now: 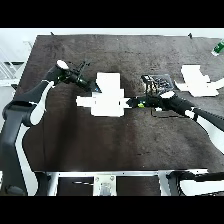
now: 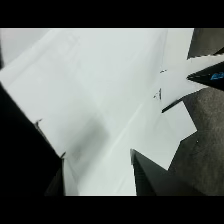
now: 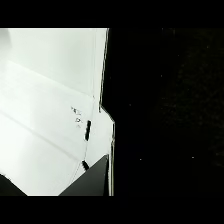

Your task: Fold the box and place the chain.

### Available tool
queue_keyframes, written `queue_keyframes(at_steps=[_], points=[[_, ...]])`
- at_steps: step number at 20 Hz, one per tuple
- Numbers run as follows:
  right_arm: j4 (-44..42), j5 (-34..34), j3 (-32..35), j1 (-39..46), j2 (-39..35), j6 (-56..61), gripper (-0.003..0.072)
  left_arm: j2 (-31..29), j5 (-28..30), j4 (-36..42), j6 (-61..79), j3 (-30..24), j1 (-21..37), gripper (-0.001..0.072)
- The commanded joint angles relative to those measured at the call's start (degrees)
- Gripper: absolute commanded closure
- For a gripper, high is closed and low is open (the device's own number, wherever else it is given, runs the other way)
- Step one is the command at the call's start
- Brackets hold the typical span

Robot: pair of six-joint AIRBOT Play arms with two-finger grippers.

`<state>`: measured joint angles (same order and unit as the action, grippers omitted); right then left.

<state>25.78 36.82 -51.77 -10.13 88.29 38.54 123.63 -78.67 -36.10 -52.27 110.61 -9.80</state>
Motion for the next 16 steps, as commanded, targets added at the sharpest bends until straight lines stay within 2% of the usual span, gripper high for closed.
queue_keyframes(at_steps=[1,10,11,12,16], points=[[0.0,0.2,-0.1,0.0,0.0,0.0,0.0679,0.9,-1.3,3.1,1.7,0.1,-0.5,0.0267],[0.9,0.3,-0.1,0.0,0.0,0.0,0.0679,0.9,-2.3,3.7,2.3,0.1,0.7,0.0268],[0.9,0.3,-0.1,-0.1,0.0,0.0,0.0679,0.9,-2.4,3.8,2.3,0.1,1.2,0.0272],[0.9,0.3,-0.1,-0.1,0.0,0.0,0.0679,0.9,-2.4,3.8,2.2,0.1,1.5,0.0315],[0.9,0.3,-0.1,-0.1,0.0,0.0,0.0679,0.9,-2.4,4.0,2.9,0.1,1.7,0.0317]])
